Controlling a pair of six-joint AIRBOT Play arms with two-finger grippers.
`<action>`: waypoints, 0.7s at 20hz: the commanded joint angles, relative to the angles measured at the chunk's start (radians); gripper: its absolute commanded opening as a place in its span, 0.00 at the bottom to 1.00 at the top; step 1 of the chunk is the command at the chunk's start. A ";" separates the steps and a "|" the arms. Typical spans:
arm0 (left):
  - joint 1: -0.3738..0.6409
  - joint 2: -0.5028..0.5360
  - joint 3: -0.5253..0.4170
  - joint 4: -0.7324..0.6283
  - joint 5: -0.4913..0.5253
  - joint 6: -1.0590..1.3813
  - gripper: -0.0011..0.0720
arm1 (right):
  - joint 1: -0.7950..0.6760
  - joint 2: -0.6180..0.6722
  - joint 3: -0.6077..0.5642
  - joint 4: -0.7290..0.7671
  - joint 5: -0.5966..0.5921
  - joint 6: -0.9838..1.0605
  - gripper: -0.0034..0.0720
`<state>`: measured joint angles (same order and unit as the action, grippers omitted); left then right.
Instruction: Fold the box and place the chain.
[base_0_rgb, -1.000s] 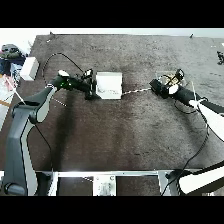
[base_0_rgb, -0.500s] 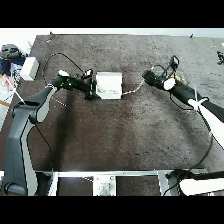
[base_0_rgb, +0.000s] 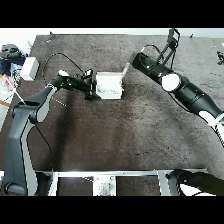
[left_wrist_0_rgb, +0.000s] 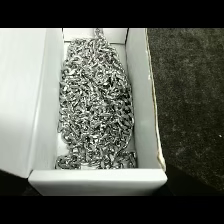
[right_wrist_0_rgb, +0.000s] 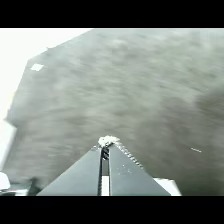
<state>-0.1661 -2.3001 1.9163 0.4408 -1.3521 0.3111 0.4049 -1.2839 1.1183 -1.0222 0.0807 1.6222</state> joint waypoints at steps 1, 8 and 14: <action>0.001 0.000 0.000 0.000 0.000 0.000 0.48 | 0.100 0.018 0.002 0.034 -0.121 0.000 0.06; 0.001 0.000 0.000 0.000 0.000 0.000 0.47 | 0.157 -0.069 0.001 0.043 -0.163 0.023 0.06; 0.001 0.000 0.000 0.000 -0.001 0.000 0.47 | 0.150 -0.155 0.001 -0.038 -0.113 0.004 0.48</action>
<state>-0.1661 -2.3001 1.9163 0.4408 -1.3525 0.3111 0.5571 -1.4071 1.1191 -1.0027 -0.0639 1.6390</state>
